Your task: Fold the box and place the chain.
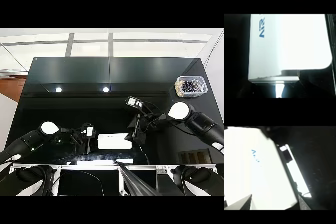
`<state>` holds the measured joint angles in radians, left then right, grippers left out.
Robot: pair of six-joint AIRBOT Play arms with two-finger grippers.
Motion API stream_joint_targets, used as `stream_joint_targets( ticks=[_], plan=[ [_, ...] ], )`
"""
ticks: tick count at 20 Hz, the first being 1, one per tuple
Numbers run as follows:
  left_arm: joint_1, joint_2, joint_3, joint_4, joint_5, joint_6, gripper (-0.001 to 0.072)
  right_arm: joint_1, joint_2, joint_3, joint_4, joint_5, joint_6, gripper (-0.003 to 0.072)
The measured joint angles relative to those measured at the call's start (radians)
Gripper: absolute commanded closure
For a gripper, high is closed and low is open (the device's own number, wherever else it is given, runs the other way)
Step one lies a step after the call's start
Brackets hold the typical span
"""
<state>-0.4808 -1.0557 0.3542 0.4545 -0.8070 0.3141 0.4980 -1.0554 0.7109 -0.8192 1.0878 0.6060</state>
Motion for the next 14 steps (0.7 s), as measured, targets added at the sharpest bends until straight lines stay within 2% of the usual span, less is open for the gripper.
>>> stream_joint_targets(
  ticks=[9,14],
  plan=[
    [0.000,0.000,0.000,0.000,0.000,0.000,0.0375,0.037,0.000,0.000,-0.014,0.064,0.035,-0.0016],
    [0.000,0.000,0.000,0.000,-0.001,0.000,0.0375,0.048,0.000,0.000,-0.043,0.052,0.053,-0.0015]
  ],
)
